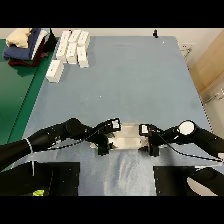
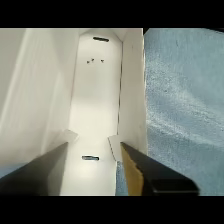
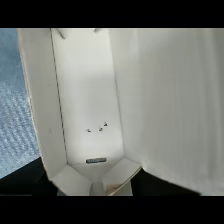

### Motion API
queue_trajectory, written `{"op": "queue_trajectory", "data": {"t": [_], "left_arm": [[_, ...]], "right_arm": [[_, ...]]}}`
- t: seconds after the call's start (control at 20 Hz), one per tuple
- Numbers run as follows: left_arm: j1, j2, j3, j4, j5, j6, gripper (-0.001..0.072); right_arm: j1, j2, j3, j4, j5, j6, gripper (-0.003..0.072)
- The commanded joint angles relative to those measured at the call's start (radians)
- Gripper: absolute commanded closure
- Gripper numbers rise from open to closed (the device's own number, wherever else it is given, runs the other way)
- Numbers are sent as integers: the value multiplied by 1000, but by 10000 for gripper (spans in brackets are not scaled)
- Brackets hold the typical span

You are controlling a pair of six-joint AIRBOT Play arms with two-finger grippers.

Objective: Fold the box.

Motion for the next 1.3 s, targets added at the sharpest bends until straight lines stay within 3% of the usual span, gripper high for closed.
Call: {"op": "queue_trajectory", "data": {"t": [0.0,0.25,0.3,0.35,0.4,0.5,0.65,0.85,1.05,1.25], "left_arm": [[-8,0,-2,-4,12,-2,40],[-7,0,-2,-2,-16,-13,42],[-7,0,-2,5,-20,-42,98],[-3,7,-1,26,-35,-107,361],[5,21,4,93,-69,-180,552],[38,70,25,318,-162,-444,693],[105,185,80,565,-362,-867,693],[287,346,121,708,-549,-1419,694],[496,309,73,623,-631,-1519,695],[560,175,9,393,-560,-1423,695]], "right_arm": [[0,0,1,0,0,0,143],[0,0,1,0,0,0,143],[0,0,1,0,0,0,143],[0,0,1,0,0,0,143],[0,0,1,0,0,0,143],[0,0,1,0,0,0,143],[0,0,1,0,0,0,143],[0,0,1,0,0,0,143],[0,0,1,0,0,0,143],[0,0,1,0,0,0,142]]}}
